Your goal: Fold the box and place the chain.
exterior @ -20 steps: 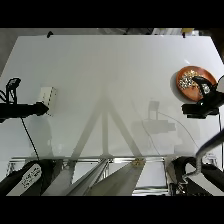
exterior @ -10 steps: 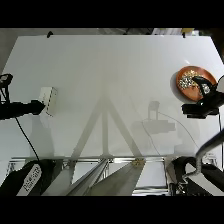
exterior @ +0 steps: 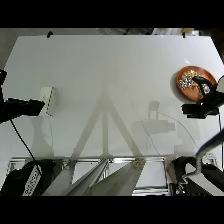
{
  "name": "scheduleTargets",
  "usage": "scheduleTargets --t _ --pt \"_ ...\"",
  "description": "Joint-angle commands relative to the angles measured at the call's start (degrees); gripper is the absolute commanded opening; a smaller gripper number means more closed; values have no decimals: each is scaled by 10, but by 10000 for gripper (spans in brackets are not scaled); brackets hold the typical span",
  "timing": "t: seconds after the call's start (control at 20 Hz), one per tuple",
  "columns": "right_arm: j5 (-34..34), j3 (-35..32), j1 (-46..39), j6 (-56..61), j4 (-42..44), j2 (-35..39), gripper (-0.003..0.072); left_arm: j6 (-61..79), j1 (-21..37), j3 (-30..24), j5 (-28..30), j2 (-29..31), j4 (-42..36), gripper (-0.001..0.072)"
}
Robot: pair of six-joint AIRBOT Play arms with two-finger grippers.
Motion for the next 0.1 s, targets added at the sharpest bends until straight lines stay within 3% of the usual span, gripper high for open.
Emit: scheduleTargets --t 0.0,0.05 --pt "0 0 0 0 0 0 9 -3 -4 0 6 6 0 689" --pt "0 0 0 0 0 0 9 -2 -4 0 7 6 0 689"
